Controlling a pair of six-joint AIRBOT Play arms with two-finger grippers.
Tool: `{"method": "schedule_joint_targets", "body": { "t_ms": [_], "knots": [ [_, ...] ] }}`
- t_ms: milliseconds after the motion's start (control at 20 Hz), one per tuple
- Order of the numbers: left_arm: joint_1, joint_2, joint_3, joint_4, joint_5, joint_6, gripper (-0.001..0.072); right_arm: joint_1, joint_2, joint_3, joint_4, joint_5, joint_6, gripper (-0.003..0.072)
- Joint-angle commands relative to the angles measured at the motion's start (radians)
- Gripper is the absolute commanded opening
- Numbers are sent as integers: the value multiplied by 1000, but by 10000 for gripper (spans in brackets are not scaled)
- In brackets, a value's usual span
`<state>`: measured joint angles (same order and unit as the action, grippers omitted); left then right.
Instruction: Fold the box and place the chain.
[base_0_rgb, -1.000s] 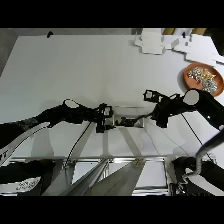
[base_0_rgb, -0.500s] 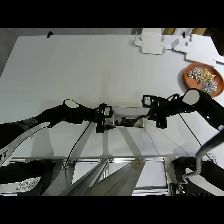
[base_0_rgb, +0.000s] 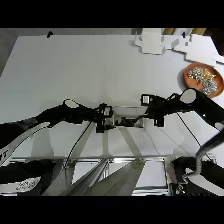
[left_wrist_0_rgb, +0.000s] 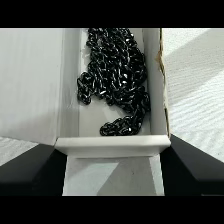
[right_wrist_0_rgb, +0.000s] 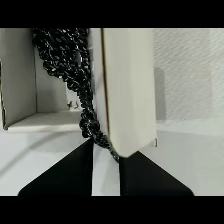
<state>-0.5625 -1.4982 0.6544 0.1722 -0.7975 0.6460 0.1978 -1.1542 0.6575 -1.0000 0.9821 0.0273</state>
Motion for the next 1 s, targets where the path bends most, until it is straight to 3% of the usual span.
{"method": "schedule_joint_targets", "body": {
  "t_ms": [0,100,300,550,750,950],
  "knots": [
    [0,0,0,0,0,0,136,1,-12,0,4,25,-3,72],
    [0,0,0,0,0,0,136,1,-12,0,4,51,-2,22],
    [0,0,0,0,0,0,136,1,11,0,-33,106,5,22],
    [0,0,0,0,0,0,136,1,180,1,-124,161,81,22],
    [0,0,0,0,0,0,136,3,328,18,11,256,81,22],
    [0,0,0,0,0,0,136,116,355,128,145,298,127,21]
  ]
}}
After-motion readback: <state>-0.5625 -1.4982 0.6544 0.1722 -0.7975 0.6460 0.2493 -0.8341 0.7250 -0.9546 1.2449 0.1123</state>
